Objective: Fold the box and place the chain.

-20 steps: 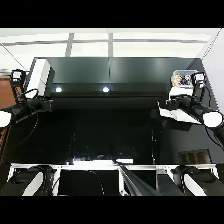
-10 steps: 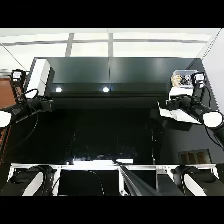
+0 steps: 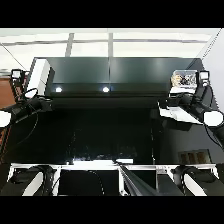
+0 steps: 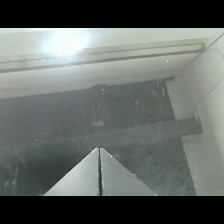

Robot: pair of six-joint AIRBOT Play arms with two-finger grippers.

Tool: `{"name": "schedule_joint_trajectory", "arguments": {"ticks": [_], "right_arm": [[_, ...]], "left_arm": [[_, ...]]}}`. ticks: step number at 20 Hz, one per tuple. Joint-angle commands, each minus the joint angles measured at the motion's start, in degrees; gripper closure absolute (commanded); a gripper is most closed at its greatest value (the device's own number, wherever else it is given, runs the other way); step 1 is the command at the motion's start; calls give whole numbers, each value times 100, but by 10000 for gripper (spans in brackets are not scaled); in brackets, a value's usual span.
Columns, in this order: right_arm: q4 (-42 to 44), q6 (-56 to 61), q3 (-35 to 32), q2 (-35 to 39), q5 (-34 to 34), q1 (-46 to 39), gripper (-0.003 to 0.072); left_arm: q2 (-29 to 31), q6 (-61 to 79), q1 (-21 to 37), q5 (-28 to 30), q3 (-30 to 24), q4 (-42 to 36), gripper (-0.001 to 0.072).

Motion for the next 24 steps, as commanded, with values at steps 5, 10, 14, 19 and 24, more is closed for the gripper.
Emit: {"name": "schedule_joint_trajectory", "arguments": {"ticks": [5,10,14,19,24], "right_arm": [[-98,332,905,-761,236,-1464,-31],[-2378,2575,2894,-2144,2374,-4148,-23],[-2649,2870,3823,-3405,4465,-5246,-23],[-2009,1270,4568,-4575,6225,-5075,-22],[-1958,1056,4677,-4671,5864,-4780,436]], "left_arm": [[-142,-31,-2,192,-20,-168,-10],[-168,-35,-4,76,-20,-170,-9],[-170,-37,-4,-20,-20,-170,-9],[-170,-39,-4,-109,-20,-173,-9],[-173,-35,-4,-92,-20,-166,-9]]}}
